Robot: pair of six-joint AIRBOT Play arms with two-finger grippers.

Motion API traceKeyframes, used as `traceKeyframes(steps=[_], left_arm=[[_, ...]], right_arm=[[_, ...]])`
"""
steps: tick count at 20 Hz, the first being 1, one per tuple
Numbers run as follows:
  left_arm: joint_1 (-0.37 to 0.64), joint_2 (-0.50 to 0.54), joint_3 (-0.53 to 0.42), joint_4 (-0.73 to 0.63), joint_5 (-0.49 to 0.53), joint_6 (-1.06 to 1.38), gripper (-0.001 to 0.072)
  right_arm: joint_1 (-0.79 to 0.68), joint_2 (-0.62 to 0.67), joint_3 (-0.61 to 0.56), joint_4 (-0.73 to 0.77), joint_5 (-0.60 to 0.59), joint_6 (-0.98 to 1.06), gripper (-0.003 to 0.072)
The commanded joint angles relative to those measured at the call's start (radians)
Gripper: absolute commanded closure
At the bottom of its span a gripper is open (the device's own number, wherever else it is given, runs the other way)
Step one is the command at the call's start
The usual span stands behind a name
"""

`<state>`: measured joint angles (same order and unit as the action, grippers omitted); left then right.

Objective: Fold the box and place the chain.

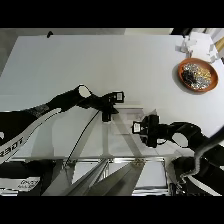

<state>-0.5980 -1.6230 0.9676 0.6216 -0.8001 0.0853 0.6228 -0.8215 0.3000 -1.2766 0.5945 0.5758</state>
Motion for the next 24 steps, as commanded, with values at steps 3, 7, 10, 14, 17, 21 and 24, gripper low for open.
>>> traceKeyframes(steps=[3, 7, 10, 14, 17, 21, 24], left_arm=[[-0.001, -0.001, 0.0, 0.0, 0.0, 0.0, 0.0699], [-0.001, -0.001, 0.0, 0.0, 0.0, 0.0, 0.0699], [-0.001, -0.001, 0.0, 0.0, 0.0, 0.0, 0.0699], [-0.001, -0.001, 0.0, 0.0, 0.0, 0.0, 0.0699], [-0.001, -0.001, 0.0, 0.0, 0.0, 0.0, 0.0699], [-0.001, -0.001, 0.0, 0.0, 0.0, 0.0, 0.0699], [-0.001, -0.001, 0.0, 0.0, 0.0, 0.0, 0.0699]], right_arm=[[0.01, -0.02, -0.021, -0.01, -0.113, 0.029, -0.0016], [-0.065, -0.022, 0.019, 0.014, -0.07, 0.029, -0.0008], [-0.137, -0.023, 0.065, 0.088, -0.042, 0.012, -0.0008], [-0.149, -0.023, 0.093, 0.107, -0.043, -0.071, -0.0007], [-0.164, -0.027, 0.097, 0.13, -0.058, -0.139, -0.0007], [-0.24, -0.042, 0.097, 0.243, -0.056, -0.287, -0.0008], [-0.27, -0.082, 0.097, 0.364, -0.05, -0.404, -0.0008]])
